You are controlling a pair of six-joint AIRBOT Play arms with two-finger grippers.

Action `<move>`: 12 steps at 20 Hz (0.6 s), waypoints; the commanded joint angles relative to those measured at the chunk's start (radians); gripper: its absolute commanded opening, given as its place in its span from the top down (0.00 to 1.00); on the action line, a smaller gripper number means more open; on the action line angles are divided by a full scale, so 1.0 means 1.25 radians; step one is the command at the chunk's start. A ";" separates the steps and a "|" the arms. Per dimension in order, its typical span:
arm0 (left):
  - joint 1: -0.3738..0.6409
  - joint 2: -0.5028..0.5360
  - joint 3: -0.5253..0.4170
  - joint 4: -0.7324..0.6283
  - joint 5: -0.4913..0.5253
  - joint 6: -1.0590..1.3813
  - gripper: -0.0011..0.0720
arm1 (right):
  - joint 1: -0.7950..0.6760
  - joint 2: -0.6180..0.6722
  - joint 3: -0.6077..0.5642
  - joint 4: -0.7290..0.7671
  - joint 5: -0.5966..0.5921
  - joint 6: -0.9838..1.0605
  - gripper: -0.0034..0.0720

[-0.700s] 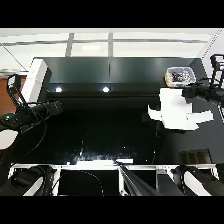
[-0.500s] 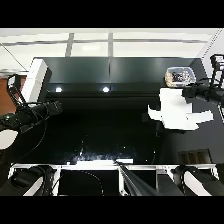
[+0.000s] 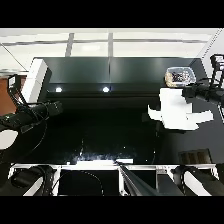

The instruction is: Fold the box and place the chain.

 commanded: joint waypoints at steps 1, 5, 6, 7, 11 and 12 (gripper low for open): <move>-0.034 -0.001 -0.009 -0.099 0.000 0.107 0.95 | 0.001 0.001 0.000 0.001 0.000 0.001 0.90; -0.164 -0.015 -0.014 -0.165 0.002 0.171 0.95 | 0.001 0.001 0.000 0.043 0.001 0.001 0.90; -0.178 -0.028 -0.014 -0.165 0.003 0.171 0.95 | 0.001 0.001 0.000 0.052 0.001 0.001 0.90; -0.186 -0.044 -0.014 -0.166 0.005 0.169 0.95 | 0.001 0.001 0.000 0.059 -0.002 0.002 0.88; -0.187 -0.109 -0.013 -0.181 0.046 0.162 0.00 | -0.007 0.000 0.006 0.056 0.035 0.034 0.03; -0.187 -0.118 -0.013 -0.181 0.057 0.162 0.01 | -0.025 0.000 0.023 0.015 0.052 0.070 0.03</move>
